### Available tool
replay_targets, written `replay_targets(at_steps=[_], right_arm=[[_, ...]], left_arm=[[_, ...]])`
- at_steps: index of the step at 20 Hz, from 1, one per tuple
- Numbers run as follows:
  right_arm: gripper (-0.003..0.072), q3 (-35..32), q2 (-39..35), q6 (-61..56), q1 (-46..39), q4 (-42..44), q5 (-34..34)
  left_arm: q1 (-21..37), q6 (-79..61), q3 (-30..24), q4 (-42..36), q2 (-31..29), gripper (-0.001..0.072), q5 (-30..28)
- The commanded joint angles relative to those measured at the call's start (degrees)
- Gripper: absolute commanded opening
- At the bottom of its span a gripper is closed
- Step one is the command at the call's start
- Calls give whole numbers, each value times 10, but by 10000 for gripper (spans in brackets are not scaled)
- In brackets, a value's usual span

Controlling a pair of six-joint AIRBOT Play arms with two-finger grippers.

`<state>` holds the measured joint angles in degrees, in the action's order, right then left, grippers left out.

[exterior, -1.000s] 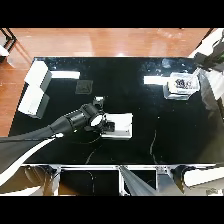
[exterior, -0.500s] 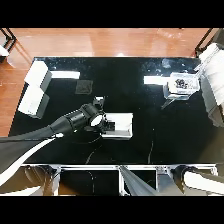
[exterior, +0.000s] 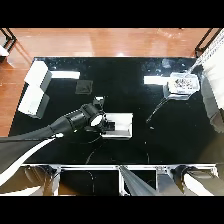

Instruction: Fold the box and place the chain.

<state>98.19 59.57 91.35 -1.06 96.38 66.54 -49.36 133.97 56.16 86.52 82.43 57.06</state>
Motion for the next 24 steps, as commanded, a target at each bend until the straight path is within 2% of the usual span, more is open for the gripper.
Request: replay_targets(at_steps=[1, 6, 8, 13, 19, 21, 24], right_arm=[[19, 0, -56, 9, 53, -5, 43], [19, -49, -111, -3, 127, 10, 131], [19, -75, -123, -3, 155, 33, 139], [19, -163, -125, -3, 205, 154, 149], [18, -340, -124, -14, 306, 224, 52], [19, -374, -116, -16, 332, 238, 20], [19, -386, -95, -16, 357, 245, -10]], left_arm=[[0, 0, 0, 0, 0, 23, 0], [0, 0, 0, 0, 0, 23, 0], [0, 0, 0, 0, 0, 23, 0], [0, 0, 0, 0, 0, 24, 2], [0, 0, 0, 0, 0, 23, 2], [0, 0, 0, 0, 0, 23, 2], [0, 0, 0, 0, 0, 23, 2]])
